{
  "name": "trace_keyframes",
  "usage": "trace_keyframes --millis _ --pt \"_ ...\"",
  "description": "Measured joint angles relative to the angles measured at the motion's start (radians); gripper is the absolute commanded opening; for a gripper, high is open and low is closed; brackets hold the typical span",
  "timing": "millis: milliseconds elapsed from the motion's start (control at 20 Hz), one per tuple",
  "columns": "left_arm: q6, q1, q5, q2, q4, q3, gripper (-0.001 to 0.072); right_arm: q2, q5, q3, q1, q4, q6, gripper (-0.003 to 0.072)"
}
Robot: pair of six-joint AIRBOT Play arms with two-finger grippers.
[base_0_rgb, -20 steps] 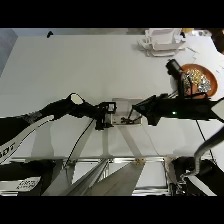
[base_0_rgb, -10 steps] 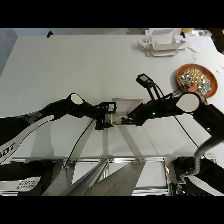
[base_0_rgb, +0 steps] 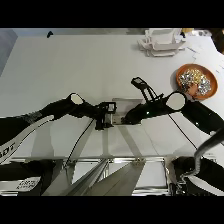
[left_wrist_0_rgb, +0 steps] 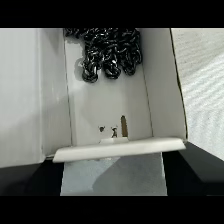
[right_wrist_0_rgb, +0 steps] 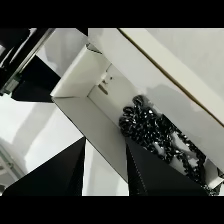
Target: Fold the box and place the chain.
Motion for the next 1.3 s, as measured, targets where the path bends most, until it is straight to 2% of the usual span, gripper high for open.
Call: trace_keyframes --millis 150,300,400,700,850,1000,1050,1150,1300 --pt "0.0 0.0 0.0 0.0 0.0 0.0 0.0088 0.051 0.027 0.058 0.0 -0.001 0.004 0.0171" --pt "0.0 0.0 0.0 0.0 0.0 0.0 0.0088 0.111 0.04 0.145 0.0 -0.058 0.031 0.017" --pt "0.0 0.0 0.0 0.0 0.0 0.0 0.0088 0.138 0.021 0.185 0.0 -0.166 0.091 0.017" --pt "0.0 0.0 0.0 0.0 0.0 0.0 0.0088 0.132 -0.029 0.222 0.0 -0.671 0.451 0.0181" --pt "0.0 0.0 0.0 0.0 0.0 0.0 0.0088 0.084 -0.037 0.226 -0.023 -0.809 0.575 0.0181" --pt "0.0 0.0 0.0 0.0 0.0 0.0 0.0088 0.009 -0.009 0.227 -0.08 -0.863 0.658 0.0182" --pt "0.0 0.0 0.0 0.0 0.0 0.0 0.0088 -0.018 0.008 0.227 -0.098 -0.865 0.667 0.0202" --pt "0.0 0.0 0.0 0.0 0.0 0.0 0.0088 -0.08 0.057 0.227 -0.129 -0.863 0.672 0.0336" --pt "0.0 0.0 0.0 0.0 0.0 0.0 0.0088 -0.164 0.097 0.217 -0.15 -0.851 0.655 0.0344"
